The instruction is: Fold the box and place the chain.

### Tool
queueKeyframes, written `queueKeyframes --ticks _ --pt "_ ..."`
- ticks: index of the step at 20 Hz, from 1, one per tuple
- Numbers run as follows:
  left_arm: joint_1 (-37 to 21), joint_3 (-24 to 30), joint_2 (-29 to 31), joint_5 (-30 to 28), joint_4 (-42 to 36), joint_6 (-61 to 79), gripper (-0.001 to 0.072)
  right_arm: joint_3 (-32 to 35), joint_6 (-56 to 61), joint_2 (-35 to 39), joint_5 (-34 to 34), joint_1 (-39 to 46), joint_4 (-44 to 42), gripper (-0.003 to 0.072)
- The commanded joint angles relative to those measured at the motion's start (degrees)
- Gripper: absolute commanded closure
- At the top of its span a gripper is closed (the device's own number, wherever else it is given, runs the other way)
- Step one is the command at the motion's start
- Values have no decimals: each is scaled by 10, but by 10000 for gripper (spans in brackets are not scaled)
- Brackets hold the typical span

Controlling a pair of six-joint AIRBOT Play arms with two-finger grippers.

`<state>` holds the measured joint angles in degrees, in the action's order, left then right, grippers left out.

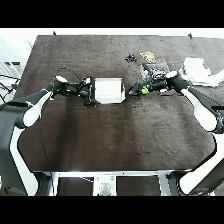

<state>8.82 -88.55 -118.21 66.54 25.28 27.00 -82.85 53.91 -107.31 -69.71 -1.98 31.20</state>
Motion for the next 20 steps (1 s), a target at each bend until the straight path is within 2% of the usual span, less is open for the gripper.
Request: queueKeyframes --ticks 1,3,5,12,13,20 --pt "0 0 0 0 0 0 179 0 -6 18 -3 -3 -6 591" --pt "0 0 0 0 0 0 179 0 -6 20 -1 -9 -2 417" --pt "0 0 0 0 0 0 179 0 -6 20 22 -20 22 344" --pt "0 0 0 0 0 0 179 0 3 20 26 -33 41 307" --pt "0 0 0 0 0 0 179 0 23 20 26 -35 47 278" --pt "0 0 0 1 0 0 179 -22 60 20 26 -58 89 278"
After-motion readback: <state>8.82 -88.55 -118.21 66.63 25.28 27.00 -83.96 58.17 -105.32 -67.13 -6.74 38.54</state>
